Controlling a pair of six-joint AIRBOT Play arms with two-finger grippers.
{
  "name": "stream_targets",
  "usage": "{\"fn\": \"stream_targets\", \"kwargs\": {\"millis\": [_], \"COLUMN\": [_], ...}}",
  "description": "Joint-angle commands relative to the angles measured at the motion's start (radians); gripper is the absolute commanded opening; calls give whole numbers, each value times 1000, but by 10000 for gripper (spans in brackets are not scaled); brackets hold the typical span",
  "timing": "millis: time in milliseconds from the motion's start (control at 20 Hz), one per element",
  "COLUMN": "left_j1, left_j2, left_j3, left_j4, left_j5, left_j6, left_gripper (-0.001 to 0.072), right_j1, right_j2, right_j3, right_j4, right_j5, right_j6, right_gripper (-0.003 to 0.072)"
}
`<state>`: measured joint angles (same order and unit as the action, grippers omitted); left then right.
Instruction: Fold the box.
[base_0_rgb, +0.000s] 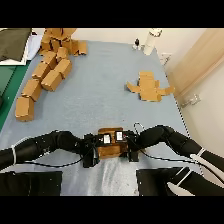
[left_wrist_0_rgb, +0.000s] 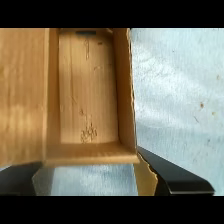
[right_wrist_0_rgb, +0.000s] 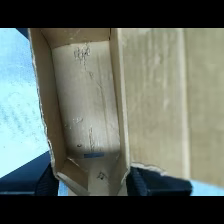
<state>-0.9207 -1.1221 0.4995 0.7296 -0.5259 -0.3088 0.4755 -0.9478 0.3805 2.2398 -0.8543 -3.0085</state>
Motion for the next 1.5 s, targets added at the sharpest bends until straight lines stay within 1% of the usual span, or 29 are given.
{"fn": "stream_targets", "kwargs": {"millis": [0,100,300,500,900,1000,1200,1450], "left_j1": [0,0,0,-2,-2,-2,-2,-2], "left_j2": [40,48,48,47,37,37,37,37], "left_j3": [-35,-39,-41,-41,-43,-56,-71,-71], "left_j4": [-5,-34,-45,-129,-134,-166,-172,-182], "left_j5": [45,72,71,76,100,109,132,135], "left_j6": [-2,-1,45,118,118,119,142,143], "left_gripper": [695,695,694,695,695,695,695,695], "right_j1": [0,0,0,0,0,0,0,0], "right_j2": [0,0,0,0,0,0,0,0], "right_j3": [0,0,0,0,0,0,0,0], "right_j4": [0,0,0,0,0,0,0,0], "right_j5": [0,0,0,0,0,0,0,0], "right_j6": [1,1,1,1,1,1,1,1], "right_gripper": [464,464,464,464,464,464,463,464]}}
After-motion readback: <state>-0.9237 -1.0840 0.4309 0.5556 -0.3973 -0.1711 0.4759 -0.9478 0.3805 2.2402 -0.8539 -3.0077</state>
